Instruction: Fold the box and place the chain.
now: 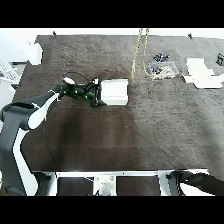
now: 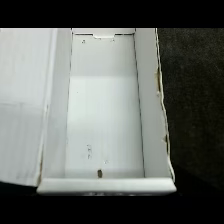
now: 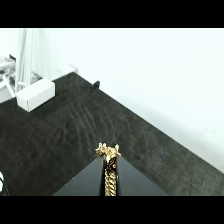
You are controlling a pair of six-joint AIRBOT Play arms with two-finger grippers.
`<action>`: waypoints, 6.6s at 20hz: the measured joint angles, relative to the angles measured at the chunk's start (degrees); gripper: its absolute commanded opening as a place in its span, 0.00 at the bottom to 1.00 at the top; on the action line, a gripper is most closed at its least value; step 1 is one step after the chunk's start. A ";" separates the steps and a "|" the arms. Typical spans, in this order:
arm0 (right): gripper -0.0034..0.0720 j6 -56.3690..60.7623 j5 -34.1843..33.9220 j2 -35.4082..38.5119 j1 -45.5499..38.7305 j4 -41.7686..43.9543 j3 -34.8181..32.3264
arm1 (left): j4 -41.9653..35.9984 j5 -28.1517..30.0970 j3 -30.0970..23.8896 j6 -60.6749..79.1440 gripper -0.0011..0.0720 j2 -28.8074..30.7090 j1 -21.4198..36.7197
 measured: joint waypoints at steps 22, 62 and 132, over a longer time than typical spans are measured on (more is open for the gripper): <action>0.06 -2.51 -2.51 -0.35 1.49 2.84 -0.04 | 0.00 0.00 0.00 0.00 0.58 0.00 0.00; 0.06 -1.03 3.19 -3.15 3.28 5.55 -20.09 | 0.00 0.00 0.00 0.00 0.58 0.00 0.00; 0.06 0.57 -0.44 -14.05 -19.17 14.16 -13.14 | 0.00 0.00 0.00 0.00 0.58 0.00 0.00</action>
